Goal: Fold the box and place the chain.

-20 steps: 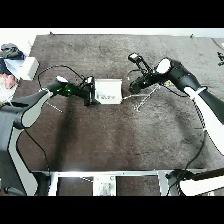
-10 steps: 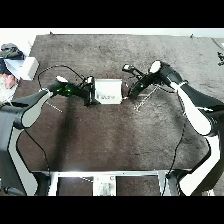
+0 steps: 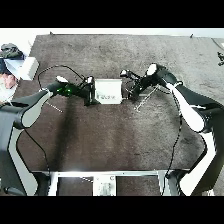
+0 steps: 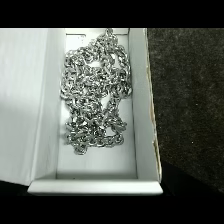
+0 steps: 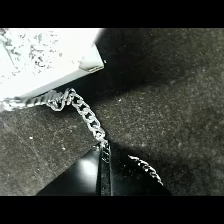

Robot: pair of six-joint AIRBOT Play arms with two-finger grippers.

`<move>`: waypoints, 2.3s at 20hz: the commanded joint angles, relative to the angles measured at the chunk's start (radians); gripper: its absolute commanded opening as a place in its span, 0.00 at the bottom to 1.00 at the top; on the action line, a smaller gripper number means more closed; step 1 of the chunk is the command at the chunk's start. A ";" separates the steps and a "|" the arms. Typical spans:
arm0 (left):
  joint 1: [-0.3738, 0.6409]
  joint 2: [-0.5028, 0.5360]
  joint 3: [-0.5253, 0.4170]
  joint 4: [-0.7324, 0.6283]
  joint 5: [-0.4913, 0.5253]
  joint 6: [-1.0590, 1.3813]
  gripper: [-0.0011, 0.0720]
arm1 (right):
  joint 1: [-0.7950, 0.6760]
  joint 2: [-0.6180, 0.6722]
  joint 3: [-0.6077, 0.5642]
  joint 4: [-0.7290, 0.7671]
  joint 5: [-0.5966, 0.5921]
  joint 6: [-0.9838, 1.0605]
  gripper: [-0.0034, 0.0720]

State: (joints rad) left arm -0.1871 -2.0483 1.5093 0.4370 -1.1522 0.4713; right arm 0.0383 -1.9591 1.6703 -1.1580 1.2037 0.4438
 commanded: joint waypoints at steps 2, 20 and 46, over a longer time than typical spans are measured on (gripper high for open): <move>0.000 0.000 0.000 0.000 0.000 0.000 0.75 | 0.026 0.018 0.000 -0.043 0.030 -0.060 0.03; 0.000 0.000 0.000 0.000 0.000 0.000 0.75 | 0.259 0.329 0.000 0.106 -0.308 -0.023 0.02; 0.000 0.000 0.000 0.000 0.000 0.000 0.75 | 0.051 0.261 -0.349 -0.097 -0.196 0.063 0.52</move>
State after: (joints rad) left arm -0.1871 -2.0483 1.5093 0.4366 -1.1519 0.4713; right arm 0.0895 -1.6974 1.3350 -1.2411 1.0367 0.5293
